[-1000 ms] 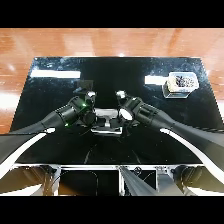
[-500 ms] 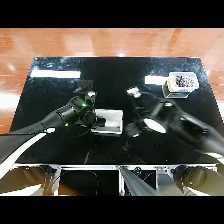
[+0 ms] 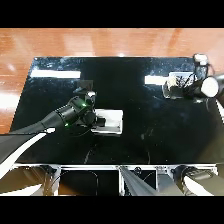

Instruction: Fold the box and place the chain.

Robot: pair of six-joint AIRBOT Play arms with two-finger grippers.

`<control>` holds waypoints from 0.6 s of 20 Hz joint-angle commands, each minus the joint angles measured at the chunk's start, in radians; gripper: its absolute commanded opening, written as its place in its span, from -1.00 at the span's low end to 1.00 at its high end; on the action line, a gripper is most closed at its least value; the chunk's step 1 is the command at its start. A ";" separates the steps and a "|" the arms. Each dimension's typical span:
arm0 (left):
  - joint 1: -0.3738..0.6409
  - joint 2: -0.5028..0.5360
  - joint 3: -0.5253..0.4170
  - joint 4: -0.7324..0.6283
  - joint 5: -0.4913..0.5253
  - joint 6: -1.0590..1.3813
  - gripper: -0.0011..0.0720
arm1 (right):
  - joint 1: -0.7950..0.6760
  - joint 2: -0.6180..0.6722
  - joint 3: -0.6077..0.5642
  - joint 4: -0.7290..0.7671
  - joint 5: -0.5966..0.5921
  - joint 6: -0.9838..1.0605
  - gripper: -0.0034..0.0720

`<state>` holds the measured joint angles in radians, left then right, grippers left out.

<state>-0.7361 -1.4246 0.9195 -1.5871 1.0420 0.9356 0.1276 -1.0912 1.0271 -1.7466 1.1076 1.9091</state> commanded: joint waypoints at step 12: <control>0.001 -0.001 0.000 0.009 0.023 0.001 -0.92 | -0.319 -0.631 0.488 0.483 -0.100 0.238 0.91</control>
<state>-0.7361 -1.4246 0.9195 -1.5829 1.0550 0.9356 -0.1802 -1.6505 1.4590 -1.3331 1.0069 2.0811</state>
